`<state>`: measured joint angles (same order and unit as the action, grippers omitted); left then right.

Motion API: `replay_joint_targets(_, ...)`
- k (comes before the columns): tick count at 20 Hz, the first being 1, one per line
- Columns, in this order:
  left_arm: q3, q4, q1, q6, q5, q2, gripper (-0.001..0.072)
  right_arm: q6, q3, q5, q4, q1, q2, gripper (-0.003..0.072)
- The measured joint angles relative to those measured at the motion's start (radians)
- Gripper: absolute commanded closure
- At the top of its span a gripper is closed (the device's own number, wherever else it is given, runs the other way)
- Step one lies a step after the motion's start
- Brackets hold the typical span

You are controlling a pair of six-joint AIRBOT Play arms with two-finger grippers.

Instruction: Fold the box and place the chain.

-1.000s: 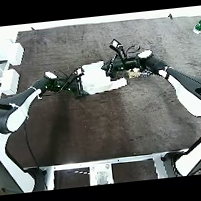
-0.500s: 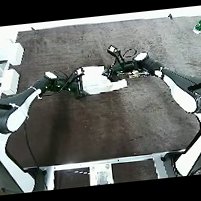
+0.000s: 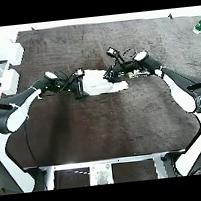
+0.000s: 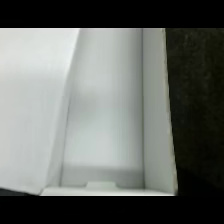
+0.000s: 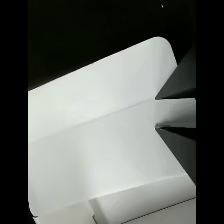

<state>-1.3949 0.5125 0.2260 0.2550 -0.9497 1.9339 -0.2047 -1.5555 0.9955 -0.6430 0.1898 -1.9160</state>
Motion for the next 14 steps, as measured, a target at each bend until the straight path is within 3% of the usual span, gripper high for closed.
replay_joint_targets(6, -0.001, -0.007, -0.002, -0.006, 0.019, 0.0, 0.0244, -0.002, -0.032, 0.12, -0.027, -0.046, 0.084, 0.0297)
replay_joint_targets(8, -0.001, -0.006, 0.0, -0.006, 0.013, 0.0, 0.0244, -0.001, -0.034, 0.183, -0.053, -0.064, 0.116, 0.0164)
replay_joint_targets(9, -0.001, -0.005, 0.0, -0.006, 0.011, 0.0, 0.0244, -0.001, -0.035, 0.194, -0.074, -0.075, 0.127, 0.0134)
replay_joint_targets(12, -0.001, -0.005, 0.0, -0.006, 0.009, 0.0, 0.0244, 0.046, -0.019, 0.233, -0.132, -0.086, 0.144, 0.0077)
replay_joint_targets(14, -0.001, -0.004, 0.0, -0.005, 0.007, 0.0, 0.0244, 0.122, 0.004, 0.238, -0.169, -0.082, 0.146, 0.0077)
